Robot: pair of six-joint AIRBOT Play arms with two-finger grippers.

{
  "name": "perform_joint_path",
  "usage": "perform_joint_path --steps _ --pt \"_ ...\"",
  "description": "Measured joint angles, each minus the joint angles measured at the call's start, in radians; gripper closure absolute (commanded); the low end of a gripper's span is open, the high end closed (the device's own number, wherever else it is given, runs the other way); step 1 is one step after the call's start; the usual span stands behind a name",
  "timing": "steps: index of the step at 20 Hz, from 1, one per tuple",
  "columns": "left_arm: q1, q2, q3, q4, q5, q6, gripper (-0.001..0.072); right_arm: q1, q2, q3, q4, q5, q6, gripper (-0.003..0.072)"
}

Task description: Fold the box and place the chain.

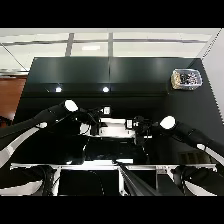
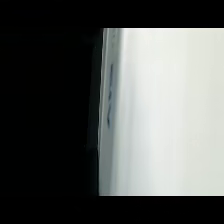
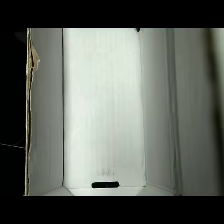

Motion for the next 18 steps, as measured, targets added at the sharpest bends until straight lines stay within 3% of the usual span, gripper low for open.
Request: perform_joint_path --steps 6,7,8,9,11,12,13,14,15,18 --pt "0.0 0.0 0.0 0.0 0.001 0.0 0.0682 -0.016 -0.001 0.003 0.008 0.016 -0.011 -0.0024" --pt "0.0 0.0 0.0 0.0 0.001 0.0 0.0682 -0.017 -0.001 0.003 0.011 0.019 -0.013 0.0008" --pt "0.0 0.0 0.0 0.0 0.001 0.0 0.0682 -0.018 -0.001 0.003 0.012 0.019 -0.014 0.0208" --pt "0.0 0.0 0.0 0.0 0.0 0.001 0.0681 -0.018 -0.001 0.003 0.013 0.022 -0.015 0.0283" --pt "0.0 0.0 0.0 0.0 -0.001 -0.002 0.068 -0.018 -0.001 0.003 0.014 0.023 -0.015 0.0283" --pt "0.0 0.0 0.0 0.001 -0.003 -0.005 0.0611 -0.018 -0.001 0.003 0.014 0.024 -0.015 0.0283" --pt "0.003 0.002 0.0 0.001 -0.007 -0.015 0.0404 -0.018 -0.001 0.003 0.014 0.025 -0.015 0.0283" --pt "0.007 0.006 0.0 0.005 -0.016 -0.026 0.0248 -0.018 -0.001 0.003 0.013 0.028 -0.02 0.0283" --pt "0.013 0.015 0.0 0.016 -0.051 -0.036 0.0205 -0.018 -0.001 0.003 0.015 0.029 -0.018 0.0283" --pt "0.034 0.075 0.001 0.044 -0.097 -0.082 0.0196 -0.018 -0.001 0.003 0.015 0.028 -0.018 0.0283"
